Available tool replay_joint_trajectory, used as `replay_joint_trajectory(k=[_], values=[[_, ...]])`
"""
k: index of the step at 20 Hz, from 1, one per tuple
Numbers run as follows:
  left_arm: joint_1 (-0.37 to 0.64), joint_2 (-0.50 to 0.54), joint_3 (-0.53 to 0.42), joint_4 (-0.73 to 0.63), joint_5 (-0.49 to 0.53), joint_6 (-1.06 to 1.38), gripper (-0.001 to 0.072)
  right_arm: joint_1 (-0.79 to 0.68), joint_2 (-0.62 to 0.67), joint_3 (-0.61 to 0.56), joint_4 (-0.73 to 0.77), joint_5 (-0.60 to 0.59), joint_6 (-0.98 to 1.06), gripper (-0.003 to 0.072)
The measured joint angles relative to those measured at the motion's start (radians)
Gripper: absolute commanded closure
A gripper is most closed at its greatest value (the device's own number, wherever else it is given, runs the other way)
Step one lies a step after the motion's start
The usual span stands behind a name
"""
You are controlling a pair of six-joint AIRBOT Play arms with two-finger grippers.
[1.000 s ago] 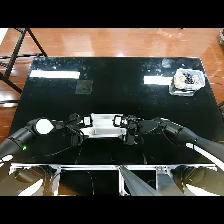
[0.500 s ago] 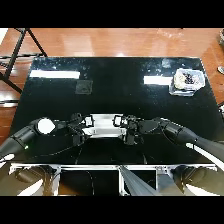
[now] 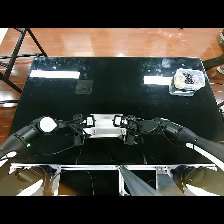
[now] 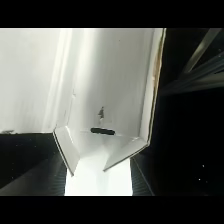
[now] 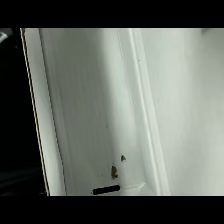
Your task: Fold the box and place the chain.
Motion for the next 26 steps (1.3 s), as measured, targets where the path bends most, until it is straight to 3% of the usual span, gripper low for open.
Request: replay_joint_trajectory(k=[4,10,12,24,26], values=[[0.000,0.000,0.000,-0.020,-0.011,-0.005,0.0348,0.000,0.000,0.000,0.000,0.000,0.000,0.0450],[0.000,0.000,0.000,-0.052,-0.030,-0.007,0.0350,0.000,0.000,0.000,0.000,0.000,0.000,0.0450],[0.000,0.000,0.000,-0.064,-0.032,-0.007,0.0403,0.000,0.000,0.000,0.000,0.000,0.000,0.0449],[0.001,-0.019,0.027,-0.116,-0.029,-0.007,0.0414,0.000,0.000,0.000,0.000,0.000,0.000,0.0449],[0.001,-0.030,0.029,-0.144,-0.029,-0.006,0.0506,0.000,0.000,0.000,0.000,0.000,0.000,0.0450]])
